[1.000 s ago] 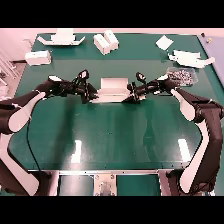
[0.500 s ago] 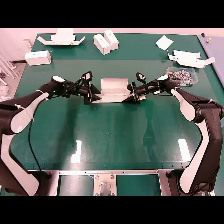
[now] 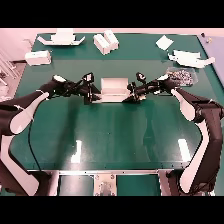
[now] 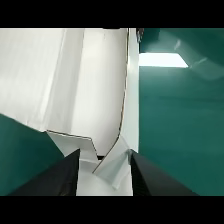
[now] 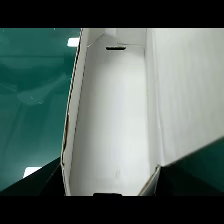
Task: Fold the box and place the chain.
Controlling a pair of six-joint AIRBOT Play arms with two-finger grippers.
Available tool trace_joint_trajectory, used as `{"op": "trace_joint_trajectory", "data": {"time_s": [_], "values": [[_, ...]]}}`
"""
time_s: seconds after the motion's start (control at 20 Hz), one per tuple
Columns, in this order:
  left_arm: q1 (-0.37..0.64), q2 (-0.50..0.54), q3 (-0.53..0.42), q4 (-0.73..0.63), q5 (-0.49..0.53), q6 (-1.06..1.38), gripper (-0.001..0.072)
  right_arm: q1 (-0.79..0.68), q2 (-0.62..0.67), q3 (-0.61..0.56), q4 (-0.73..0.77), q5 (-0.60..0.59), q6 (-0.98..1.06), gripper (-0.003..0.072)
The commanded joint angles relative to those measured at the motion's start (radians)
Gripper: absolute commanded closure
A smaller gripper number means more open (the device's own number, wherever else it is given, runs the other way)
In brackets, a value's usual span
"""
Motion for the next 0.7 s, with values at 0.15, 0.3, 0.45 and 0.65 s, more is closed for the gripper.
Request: {"op": "trace_joint_trajectory", "data": {"time_s": [0.15,0.3,0.45,0.65], "values": [[0.037,0.015,0.002,0.043,0.022,-0.015,0.0353,0.001,0.000,0.001,0.000,0.001,-0.001,0.0212],[0.037,0.015,0.001,0.014,-0.013,-0.001,0.0362,0.001,0.000,0.001,0.000,0.001,-0.001,0.0212],[0.037,0.013,0.001,-0.005,-0.005,0.022,0.0435,0.001,0.000,0.001,0.000,0.001,-0.001,0.0212],[0.021,0.011,-0.001,-0.030,-0.010,0.022,0.0498,0.001,0.000,0.001,0.000,0.001,-0.001,0.0212]]}}
